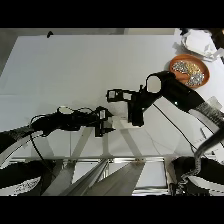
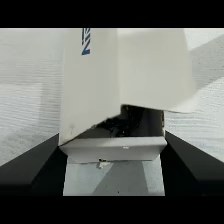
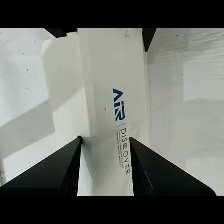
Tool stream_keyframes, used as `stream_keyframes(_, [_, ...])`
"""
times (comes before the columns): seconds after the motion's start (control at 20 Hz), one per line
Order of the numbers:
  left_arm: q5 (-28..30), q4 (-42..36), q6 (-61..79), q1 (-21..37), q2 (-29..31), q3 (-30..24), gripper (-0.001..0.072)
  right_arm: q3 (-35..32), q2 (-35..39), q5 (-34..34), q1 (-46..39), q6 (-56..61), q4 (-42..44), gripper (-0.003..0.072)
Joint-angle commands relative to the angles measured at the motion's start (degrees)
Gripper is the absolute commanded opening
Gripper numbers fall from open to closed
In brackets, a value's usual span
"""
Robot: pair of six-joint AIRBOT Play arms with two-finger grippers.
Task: Fold the box and place the chain.
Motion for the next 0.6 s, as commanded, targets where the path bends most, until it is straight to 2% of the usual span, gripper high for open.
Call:
stream_keyframes(0.0, [-0.09, 0.04, 0.04, 0.02, 0.00, 0.04, 0.0406, -0.02, 0.02, -1.36, 0.26, 0.44, -0.39, 0.0292])
stream_keyframes(0.55, [-0.11, 0.04, 0.04, 0.02, 0.00, 0.04, 0.0406, -2.16, 0.02, -6.08, 3.50, 5.49, -3.32, 0.0293])
